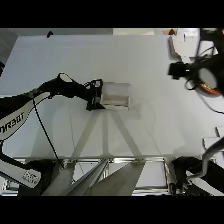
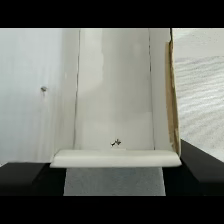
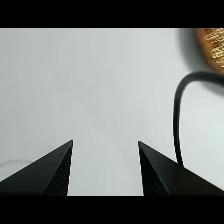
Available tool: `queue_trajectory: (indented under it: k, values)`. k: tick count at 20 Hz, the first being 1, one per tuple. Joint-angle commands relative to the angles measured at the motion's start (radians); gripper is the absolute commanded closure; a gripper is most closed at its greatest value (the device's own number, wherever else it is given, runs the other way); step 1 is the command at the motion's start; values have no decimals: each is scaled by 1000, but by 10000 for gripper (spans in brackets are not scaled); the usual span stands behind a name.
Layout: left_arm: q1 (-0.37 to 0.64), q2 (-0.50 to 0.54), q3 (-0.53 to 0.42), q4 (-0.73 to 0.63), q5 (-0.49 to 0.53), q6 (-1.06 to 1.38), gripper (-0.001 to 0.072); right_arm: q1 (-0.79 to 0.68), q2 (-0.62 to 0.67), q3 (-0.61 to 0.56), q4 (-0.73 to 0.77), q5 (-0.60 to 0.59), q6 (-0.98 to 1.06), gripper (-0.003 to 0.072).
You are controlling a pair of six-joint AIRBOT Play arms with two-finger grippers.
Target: Fold the box and place the chain.
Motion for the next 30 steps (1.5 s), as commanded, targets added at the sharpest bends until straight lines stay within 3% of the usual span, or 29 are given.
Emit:
queue_trajectory:
  k: [1, 6, 11, 17, 22, 30]
  values:
    - [0, 0, 0, 0, 0, 0, 375, -193, 25, 1, -31, -39, -132, 230]
    - [0, 0, 0, 0, 0, 0, 375, -472, 0, 1, 24, -270, -223, 228]
    - [0, 0, 0, 0, 0, 0, 375, -647, -154, 1, 165, -331, -359, 228]
    - [0, 0, 0, 0, 0, 0, 375, -722, -396, 15, 210, -487, -373, 228]
    - [0, 0, 0, 0, 0, 0, 375, -764, -603, 143, 297, -499, -360, 228]
    - [0, 0, 0, 0, 0, 0, 375, -764, -754, 211, 275, -506, -351, 229]
